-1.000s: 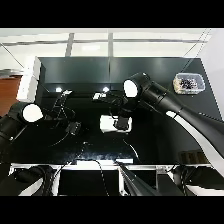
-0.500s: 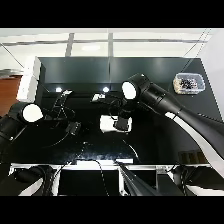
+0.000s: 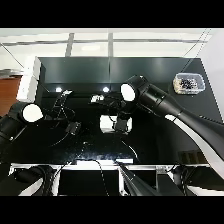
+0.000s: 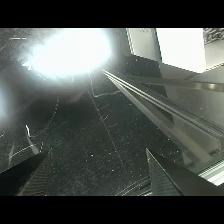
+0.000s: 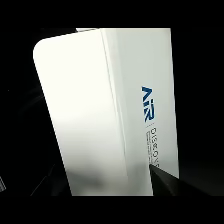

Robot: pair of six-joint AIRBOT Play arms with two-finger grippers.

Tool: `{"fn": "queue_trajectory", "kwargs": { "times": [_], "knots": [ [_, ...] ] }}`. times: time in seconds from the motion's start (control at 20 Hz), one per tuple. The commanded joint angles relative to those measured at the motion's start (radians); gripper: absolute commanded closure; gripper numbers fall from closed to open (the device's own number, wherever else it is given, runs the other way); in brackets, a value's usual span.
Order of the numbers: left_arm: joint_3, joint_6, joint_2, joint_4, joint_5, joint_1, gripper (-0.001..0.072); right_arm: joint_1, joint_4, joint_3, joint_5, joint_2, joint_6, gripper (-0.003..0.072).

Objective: Fold the box and place the chain.

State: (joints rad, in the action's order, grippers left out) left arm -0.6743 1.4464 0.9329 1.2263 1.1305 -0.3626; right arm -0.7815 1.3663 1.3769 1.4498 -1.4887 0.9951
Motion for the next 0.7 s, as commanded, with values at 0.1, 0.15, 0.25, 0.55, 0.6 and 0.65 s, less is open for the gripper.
{"fn": "queue_trajectory", "kwargs": {
  "times": [0.1,0.15,0.25,0.55,0.6,0.65],
  "knots": [
    [0.000,0.000,0.000,0.000,0.000,0.001,0.0011,-0.006,0.016,0.000,-0.026,0.001,0.000,-0.0009],
    [0.000,0.000,0.000,0.000,0.000,0.001,0.0011,-0.005,0.018,0.000,-0.029,0.001,0.000,-0.0009],
    [0.000,0.000,0.000,0.000,0.000,0.001,0.0011,-0.003,0.016,0.000,-0.029,0.001,0.000,-0.0009],
    [0.000,0.000,0.000,0.000,-0.001,0.001,0.0011,0.028,0.015,0.000,-0.034,-0.008,-0.001,-0.0009],
    [0.000,0.000,0.000,0.000,-0.001,0.001,0.0011,0.035,0.015,0.000,-0.043,-0.012,-0.009,-0.0009],
    [0.000,0.000,0.000,0.000,-0.001,0.001,0.0011,0.041,0.016,0.000,-0.056,-0.014,-0.022,-0.0009]
  ]
}}
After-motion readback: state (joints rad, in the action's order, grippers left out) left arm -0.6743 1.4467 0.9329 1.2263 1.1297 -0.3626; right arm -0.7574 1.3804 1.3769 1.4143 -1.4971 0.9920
